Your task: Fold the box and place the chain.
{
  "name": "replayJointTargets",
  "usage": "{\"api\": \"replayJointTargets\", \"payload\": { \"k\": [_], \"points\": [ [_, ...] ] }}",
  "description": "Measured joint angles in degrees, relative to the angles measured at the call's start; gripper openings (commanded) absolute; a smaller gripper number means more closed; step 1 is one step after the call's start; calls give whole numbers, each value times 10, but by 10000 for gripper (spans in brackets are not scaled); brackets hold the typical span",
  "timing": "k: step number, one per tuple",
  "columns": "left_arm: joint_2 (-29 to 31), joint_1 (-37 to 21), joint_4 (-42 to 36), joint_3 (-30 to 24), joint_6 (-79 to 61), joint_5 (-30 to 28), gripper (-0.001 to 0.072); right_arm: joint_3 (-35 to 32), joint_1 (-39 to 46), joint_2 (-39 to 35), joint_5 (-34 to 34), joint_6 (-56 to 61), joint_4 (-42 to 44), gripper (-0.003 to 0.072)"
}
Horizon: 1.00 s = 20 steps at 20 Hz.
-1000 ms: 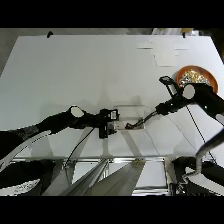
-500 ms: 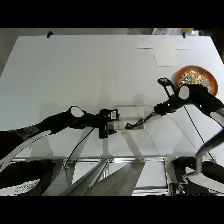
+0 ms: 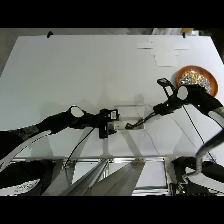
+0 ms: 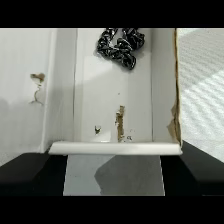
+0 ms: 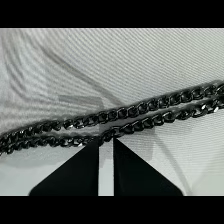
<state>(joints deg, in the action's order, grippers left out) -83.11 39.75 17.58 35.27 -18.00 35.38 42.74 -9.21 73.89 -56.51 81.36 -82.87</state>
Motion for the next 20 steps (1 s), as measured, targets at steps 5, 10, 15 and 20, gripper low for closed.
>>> {"api": "replayJointTargets", "payload": {
  "k": [5, 10, 15, 20],
  "points": [
    [0, 0, 0, 0, 0, 0, 207, 0, 0, -21, -45, 7, 0, 16],
    [0, 0, 0, 0, 0, 0, 207, 0, 0, -129, -93, 1, 24, 16],
    [0, 0, 0, 0, 0, 0, 207, 0, 0, -268, -137, -53, 125, 16],
    [0, 0, 0, 0, 0, 0, 207, 0, -1, -350, -166, -109, 238, 16]
  ]
}}
